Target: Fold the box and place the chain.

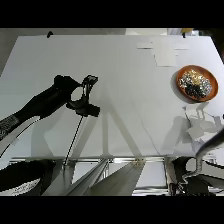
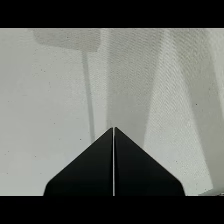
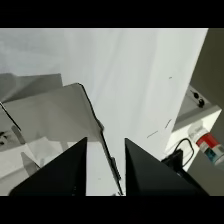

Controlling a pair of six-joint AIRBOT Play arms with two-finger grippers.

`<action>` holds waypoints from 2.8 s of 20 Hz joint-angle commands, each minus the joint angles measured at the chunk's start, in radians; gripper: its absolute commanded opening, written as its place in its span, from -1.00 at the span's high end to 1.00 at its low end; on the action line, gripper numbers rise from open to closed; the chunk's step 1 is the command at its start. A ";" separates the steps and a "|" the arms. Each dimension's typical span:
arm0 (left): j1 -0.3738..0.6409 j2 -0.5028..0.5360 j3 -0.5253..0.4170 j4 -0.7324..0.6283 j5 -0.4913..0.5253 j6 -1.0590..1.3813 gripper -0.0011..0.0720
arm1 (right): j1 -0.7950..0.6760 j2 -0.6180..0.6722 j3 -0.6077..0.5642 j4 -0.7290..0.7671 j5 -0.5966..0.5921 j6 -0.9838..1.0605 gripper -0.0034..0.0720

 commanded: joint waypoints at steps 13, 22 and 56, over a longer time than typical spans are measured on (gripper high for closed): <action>0.001 0.001 0.000 0.000 0.000 0.000 0.95 | 0.576 0.373 -0.093 0.688 0.200 0.043 0.87; 0.001 0.001 0.000 0.001 0.063 0.012 0.95 | 0.921 0.705 -0.473 0.806 -0.077 0.373 0.86; 0.098 -0.335 -0.006 -0.978 0.069 1.283 0.65 | 0.983 0.708 -0.473 0.807 -0.114 0.384 0.86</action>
